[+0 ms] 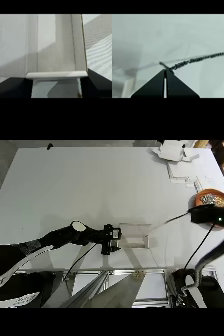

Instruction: Fold the box and place the chain.

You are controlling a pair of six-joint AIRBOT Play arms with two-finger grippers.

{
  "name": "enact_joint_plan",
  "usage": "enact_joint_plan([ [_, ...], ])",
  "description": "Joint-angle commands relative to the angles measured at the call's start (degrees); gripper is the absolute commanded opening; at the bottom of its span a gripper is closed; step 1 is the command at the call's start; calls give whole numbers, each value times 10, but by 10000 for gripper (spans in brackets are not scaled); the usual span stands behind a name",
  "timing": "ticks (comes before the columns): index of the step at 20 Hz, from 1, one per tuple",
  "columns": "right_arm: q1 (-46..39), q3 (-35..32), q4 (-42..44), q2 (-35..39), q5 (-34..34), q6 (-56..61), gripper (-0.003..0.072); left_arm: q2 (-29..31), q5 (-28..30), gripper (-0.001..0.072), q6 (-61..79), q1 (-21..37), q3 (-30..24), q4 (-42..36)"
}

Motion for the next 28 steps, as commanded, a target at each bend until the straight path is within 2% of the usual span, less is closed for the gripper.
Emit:
enact_joint_plan([
  [1,95,0,61,46,90,-23,21,0,0,276,0,0,0,0],
  [6,229,0,101,45,83,-23,22,0,0,276,0,0,0,0],
  [10,304,0,109,43,13,-18,22,0,0,276,0,0,0,0],
  [14,347,-3,120,9,-30,-19,22,0,0,276,0,0,0,0],
  [18,379,-39,109,-45,-75,-22,22,0,0,276,0,0,0,0],
  [25,382,-72,104,-165,-113,-62,24,0,0,276,0,0,0,0],
  [26,382,-72,105,-179,-116,-71,41,0,0,276,0,0,0,0],
  [28,382,-72,104,-189,-117,-116,199,0,0,276,0,0,0,0],
])
